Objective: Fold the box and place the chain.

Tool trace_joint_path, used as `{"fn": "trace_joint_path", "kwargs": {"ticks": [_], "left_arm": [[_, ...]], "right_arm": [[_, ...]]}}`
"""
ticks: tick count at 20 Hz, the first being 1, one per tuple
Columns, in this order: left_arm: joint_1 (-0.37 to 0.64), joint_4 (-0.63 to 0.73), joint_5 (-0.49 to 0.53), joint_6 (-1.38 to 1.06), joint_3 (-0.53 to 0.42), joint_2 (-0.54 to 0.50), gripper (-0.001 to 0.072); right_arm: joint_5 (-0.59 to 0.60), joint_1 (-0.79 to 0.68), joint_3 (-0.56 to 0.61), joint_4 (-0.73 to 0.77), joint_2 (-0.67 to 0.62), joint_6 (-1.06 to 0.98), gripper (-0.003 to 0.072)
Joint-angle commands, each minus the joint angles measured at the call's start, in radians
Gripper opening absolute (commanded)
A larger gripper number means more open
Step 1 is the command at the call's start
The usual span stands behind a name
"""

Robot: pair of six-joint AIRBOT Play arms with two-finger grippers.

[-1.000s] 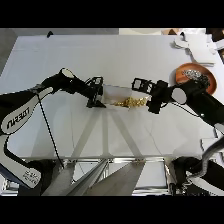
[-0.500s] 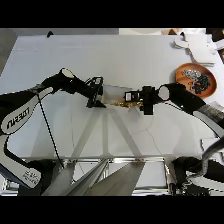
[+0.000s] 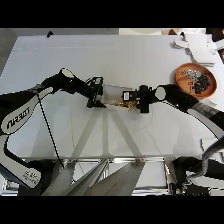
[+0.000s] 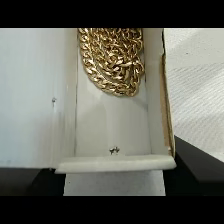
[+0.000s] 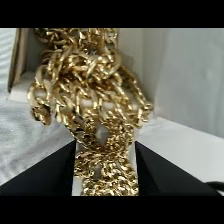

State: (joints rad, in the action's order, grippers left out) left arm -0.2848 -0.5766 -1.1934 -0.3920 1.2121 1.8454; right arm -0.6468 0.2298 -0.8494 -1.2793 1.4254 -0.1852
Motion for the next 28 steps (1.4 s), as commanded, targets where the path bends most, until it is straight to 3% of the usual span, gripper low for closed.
{"fn": "trace_joint_path", "kwargs": {"ticks": [1, 3, 4, 10, 17, 22, 25, 28], "left_arm": [[0.000, 0.000, 0.000, 0.000, 0.000, 0.000, 0.0472], [0.000, 0.000, 0.000, 0.000, 0.000, 0.000, 0.0472], [0.000, 0.000, 0.000, 0.000, 0.000, 0.000, 0.0472], [0.000, 0.000, 0.000, 0.000, 0.000, 0.000, 0.0472], [0.000, 0.000, 0.000, 0.000, 0.000, 0.000, 0.0472], [0.000, 0.000, 0.000, 0.000, 0.000, 0.000, 0.0472], [0.000, 0.000, 0.000, 0.000, 0.000, 0.000, 0.0472], [0.000, 0.000, 0.000, 0.000, 0.000, 0.000, 0.0472]], "right_arm": [[-0.021, 0.000, 0.000, 0.005, 0.031, 0.002, 0.0249], [-0.016, 0.000, 0.000, 0.004, 0.040, -0.001, 0.0064], [-0.015, 0.000, 0.000, 0.004, 0.039, -0.002, 0.0012], [-0.009, 0.000, 0.000, -0.070, -0.018, -0.250, 0.0011], [-0.043, 0.000, 0.000, -0.108, -0.240, -0.586, 0.0008], [-0.064, 0.000, 0.000, 0.004, -0.357, -0.735, 0.0009], [-0.062, 0.002, 0.000, 0.189, -0.370, -0.730, 0.0010], [-0.008, 0.058, 0.000, 0.250, -0.370, -0.731, 0.0010]]}}
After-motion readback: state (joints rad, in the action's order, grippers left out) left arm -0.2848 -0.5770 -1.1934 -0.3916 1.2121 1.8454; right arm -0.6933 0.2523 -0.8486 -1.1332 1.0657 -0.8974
